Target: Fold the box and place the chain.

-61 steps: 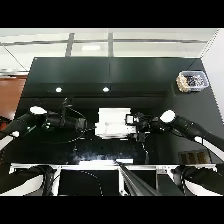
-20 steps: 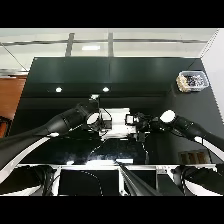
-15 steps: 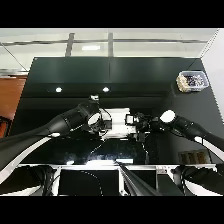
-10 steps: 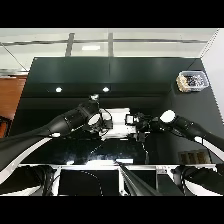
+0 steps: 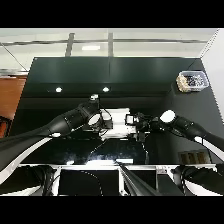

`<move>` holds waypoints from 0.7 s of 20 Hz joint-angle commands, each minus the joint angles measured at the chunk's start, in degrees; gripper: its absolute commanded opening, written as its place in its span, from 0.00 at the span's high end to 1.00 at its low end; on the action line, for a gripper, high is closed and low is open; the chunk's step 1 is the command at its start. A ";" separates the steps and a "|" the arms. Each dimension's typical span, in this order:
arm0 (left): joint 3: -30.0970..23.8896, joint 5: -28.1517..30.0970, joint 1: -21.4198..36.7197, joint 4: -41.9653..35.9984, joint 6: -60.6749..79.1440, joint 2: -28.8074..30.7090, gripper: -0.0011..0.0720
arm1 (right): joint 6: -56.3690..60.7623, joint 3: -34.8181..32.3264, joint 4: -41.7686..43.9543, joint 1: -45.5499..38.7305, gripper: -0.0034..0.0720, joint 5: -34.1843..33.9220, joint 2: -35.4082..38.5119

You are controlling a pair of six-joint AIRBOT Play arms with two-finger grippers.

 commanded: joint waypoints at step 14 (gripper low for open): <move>0.04 0.20 -0.02 -0.22 0.79 -0.24 0.95 | 0.07 -0.02 0.02 0.04 0.71 0.02 0.00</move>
